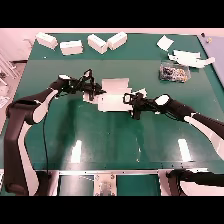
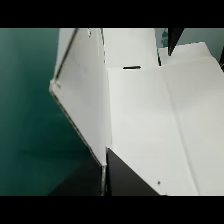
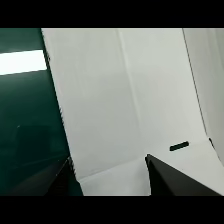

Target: Fold the box and place the chain.

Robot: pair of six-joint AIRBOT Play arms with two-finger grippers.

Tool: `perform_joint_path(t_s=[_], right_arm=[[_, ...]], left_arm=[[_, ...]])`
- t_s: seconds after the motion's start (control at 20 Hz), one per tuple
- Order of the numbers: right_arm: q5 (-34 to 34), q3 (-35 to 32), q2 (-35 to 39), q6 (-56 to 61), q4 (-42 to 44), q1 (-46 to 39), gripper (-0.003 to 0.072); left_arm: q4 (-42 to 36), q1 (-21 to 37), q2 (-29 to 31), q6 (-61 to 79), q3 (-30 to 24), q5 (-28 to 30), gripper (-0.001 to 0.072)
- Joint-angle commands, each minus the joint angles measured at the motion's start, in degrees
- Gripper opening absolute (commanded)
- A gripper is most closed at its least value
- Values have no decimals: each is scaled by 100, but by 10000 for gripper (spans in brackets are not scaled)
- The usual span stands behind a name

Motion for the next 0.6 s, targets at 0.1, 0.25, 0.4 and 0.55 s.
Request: perform_joint_path(t_s=[0.1, 0.25, 0.4, 0.55], right_arm=[[-144, 118, 85, -114, 271, -4, 551], [-142, 232, 125, -116, 304, -4, 551], [-144, 348, 146, -146, 304, -7, 551], [-144, 420, 144, -155, 306, -70, 668]], left_arm=[[7, -7, -4, 0, -2, -22, 22], [7, -7, -4, 0, -2, -22, 22], [7, -7, -4, 0, -2, -22, 22], [7, -7, -4, 0, -2, -22, 22]])
